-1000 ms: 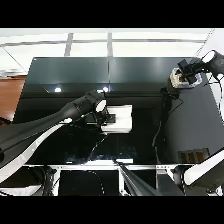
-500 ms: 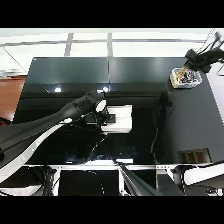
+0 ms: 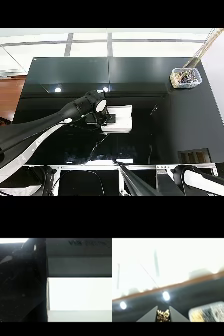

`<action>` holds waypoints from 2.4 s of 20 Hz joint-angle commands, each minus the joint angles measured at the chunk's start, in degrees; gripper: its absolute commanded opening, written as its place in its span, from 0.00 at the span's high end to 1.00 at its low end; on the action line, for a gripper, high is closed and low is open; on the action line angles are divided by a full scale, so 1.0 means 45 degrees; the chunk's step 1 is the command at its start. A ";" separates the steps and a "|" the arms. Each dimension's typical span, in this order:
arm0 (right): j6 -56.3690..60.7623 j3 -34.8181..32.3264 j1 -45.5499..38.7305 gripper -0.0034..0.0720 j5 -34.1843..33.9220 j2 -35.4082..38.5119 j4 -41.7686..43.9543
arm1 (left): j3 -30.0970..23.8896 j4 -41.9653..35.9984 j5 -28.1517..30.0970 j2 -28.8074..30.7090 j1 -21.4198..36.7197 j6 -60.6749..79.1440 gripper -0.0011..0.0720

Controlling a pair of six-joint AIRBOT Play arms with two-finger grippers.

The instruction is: Fold the box and place the chain.

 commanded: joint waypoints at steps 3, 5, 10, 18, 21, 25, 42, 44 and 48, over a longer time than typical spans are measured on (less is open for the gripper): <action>-0.1477 0.0947 -0.0112 0.94 0.1331 0.1511 0.3473 | 0.0010 0.0000 0.0015 -0.0005 0.0005 0.0000 0.95; -0.1719 0.0214 0.0000 0.94 0.1486 0.2176 0.3925 | 0.0010 0.0000 -0.0005 -0.0005 0.0005 0.0000 0.95; -0.2249 -0.1418 0.0359 0.94 0.1749 0.3478 0.4614 | 0.0010 -0.0005 -0.0010 -0.0005 0.0005 0.0000 0.95; -0.2725 -0.1821 0.2968 0.94 0.2817 0.3803 0.5197 | 0.0010 -0.0005 -0.0049 -0.0005 0.0000 0.0000 0.95; -0.2846 -0.1821 0.3997 0.94 0.2628 0.3793 0.5654 | 0.0010 -0.0005 -0.0044 -0.0005 0.0000 0.0000 0.94; -0.2749 -0.1821 0.4949 0.94 0.2375 0.3759 0.5829 | 0.0010 -0.0005 -0.0039 -0.0005 0.0000 0.0000 0.94; -0.1559 -0.2968 0.6635 0.94 0.2773 0.3016 0.4585 | 0.0010 -0.0005 -0.0019 -0.0005 0.0000 0.0000 0.95; -0.1554 -0.2968 0.6630 0.94 0.3026 0.3021 0.4653 | 0.0010 -0.0005 -0.0015 -0.0005 0.0000 0.0000 0.95; -0.1705 -0.2968 0.6635 0.94 0.2739 0.3021 0.5663 | 0.0010 0.0000 0.0010 -0.0005 0.0005 0.0000 0.94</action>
